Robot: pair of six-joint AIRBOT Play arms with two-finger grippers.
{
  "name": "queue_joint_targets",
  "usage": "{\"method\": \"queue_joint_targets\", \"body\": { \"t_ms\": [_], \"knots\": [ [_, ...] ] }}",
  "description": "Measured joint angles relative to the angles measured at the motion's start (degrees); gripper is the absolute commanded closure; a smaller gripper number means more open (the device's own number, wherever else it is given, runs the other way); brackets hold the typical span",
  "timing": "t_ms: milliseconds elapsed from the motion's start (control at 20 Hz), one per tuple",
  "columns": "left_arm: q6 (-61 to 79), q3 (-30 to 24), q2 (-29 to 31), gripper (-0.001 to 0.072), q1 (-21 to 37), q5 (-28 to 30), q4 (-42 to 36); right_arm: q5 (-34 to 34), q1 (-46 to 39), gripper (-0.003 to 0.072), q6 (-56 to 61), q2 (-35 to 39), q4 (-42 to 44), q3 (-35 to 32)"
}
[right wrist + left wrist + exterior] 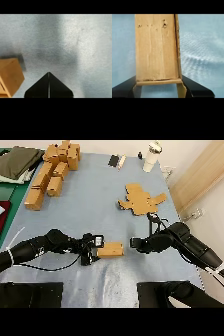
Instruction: Fold the box.
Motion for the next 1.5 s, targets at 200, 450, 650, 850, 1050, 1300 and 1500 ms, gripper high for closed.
{"method": "queue_joint_targets", "body": {
  "t_ms": [200,450,650,850,1050,1300,1500],
  "knots": [
    [-5.81,0.00,0.66,0.0242,3.28,7.50,1.11,0.02,0.00,0.0683,0.00,0.00,0.00,0.00],
    [-10.40,0.00,0.85,0.0243,13.14,12.37,1.62,0.02,0.00,0.0683,0.00,0.00,0.02,0.00],
    [-11.52,0.00,0.90,0.0243,23.87,15.82,1.70,0.04,0.00,0.0683,0.00,0.00,0.02,0.00],
    [-11.82,0.00,0.90,0.0243,35.41,19.12,1.62,0.04,0.00,0.0683,0.00,0.00,0.04,0.00],
    [-12.96,0.00,0.37,0.0242,44.24,20.41,1.36,0.17,0.00,0.0683,0.00,0.00,0.17,0.00],
    [-14.25,0.35,-2.73,0.0242,47.82,20.90,1.22,1.75,0.00,0.0682,0.00,0.00,1.70,0.00],
    [-18.16,3.82,-7.28,0.0242,48.41,20.92,-0.96,2.93,0.00,0.0682,0.00,-0.02,3.13,0.00]
  ]
}}
